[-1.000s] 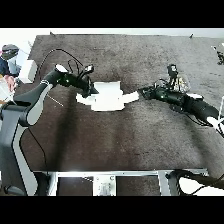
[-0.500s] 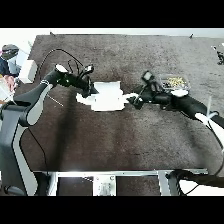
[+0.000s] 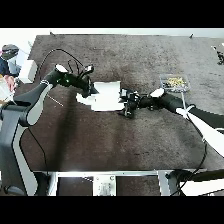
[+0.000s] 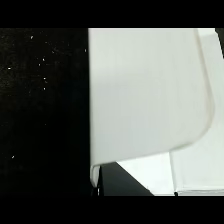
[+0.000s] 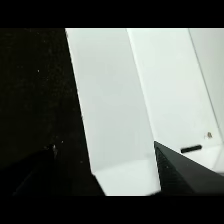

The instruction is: Fold the box and place the chain.

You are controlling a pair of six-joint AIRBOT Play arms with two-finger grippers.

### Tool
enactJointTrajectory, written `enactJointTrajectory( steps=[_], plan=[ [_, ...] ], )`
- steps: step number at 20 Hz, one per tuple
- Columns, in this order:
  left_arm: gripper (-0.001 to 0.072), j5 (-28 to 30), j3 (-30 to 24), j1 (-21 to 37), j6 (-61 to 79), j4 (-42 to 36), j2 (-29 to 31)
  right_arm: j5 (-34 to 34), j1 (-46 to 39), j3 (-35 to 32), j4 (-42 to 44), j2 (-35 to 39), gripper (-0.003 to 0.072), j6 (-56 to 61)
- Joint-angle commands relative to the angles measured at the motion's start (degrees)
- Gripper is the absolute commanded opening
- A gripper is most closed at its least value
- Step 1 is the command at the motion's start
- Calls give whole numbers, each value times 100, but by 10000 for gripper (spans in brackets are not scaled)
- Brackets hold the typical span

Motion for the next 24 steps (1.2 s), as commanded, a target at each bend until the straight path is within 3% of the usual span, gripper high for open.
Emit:
enactJointTrajectory(
  steps=[1, 5, 7, 19, 24],
  plan=[
    [13, 4, 0, -4, 0, -9, -4, -662, 256, 87, -236, -142, 710, 24],
    [13, 4, 0, -4, 0, -9, -4, -1377, 267, 96, -291, -127, 710, 173],
    [13, 4, 0, -4, 0, -9, -4, -1346, 245, 175, -286, 31, 710, 291],
    [13, 7, 0, -4, 0, -11, -4, -105, -354, 1298, -293, -284, 711, 535],
    [13, 4, 0, -4, 0, -11, -4, 848, -625, 2079, -308, -1019, 712, 752]
  ],
)
